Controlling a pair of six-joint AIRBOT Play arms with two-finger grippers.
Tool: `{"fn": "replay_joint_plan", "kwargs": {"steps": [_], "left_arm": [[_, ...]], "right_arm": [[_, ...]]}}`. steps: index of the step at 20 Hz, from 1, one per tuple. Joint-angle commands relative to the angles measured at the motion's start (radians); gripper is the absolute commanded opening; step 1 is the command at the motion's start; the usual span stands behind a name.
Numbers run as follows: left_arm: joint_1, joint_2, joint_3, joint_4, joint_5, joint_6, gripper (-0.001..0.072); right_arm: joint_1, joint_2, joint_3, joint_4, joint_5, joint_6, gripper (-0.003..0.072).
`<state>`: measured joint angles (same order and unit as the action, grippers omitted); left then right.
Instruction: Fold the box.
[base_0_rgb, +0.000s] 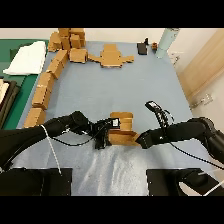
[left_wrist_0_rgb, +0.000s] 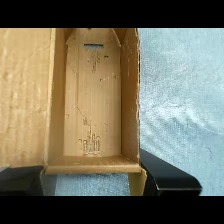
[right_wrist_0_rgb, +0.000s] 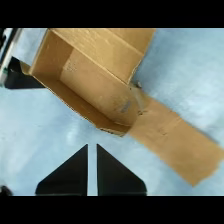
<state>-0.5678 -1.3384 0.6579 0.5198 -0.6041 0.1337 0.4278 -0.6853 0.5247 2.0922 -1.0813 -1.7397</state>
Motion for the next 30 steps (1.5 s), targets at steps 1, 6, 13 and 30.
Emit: {"fn": "replay_joint_plan", "kwargs": {"steps": [1,6,13,30], "left_arm": [[0.000,-0.001,0.000,0.000,0.000,0.000,0.0424],[0.000,-0.001,0.001,0.000,0.000,0.000,0.0424],[0.000,-0.001,0.001,0.000,0.000,0.000,0.0424],[0.000,-0.001,0.000,0.000,0.000,0.000,0.0424]], "right_arm": [[0.004,-0.035,0.000,0.069,0.061,0.186,0.0078],[0.004,-0.075,0.056,0.097,0.141,0.154,0.0077],[0.004,-0.433,0.313,0.051,0.173,0.033,0.0004],[0.005,-0.597,0.247,0.058,0.244,-0.037,0.0004]]}}
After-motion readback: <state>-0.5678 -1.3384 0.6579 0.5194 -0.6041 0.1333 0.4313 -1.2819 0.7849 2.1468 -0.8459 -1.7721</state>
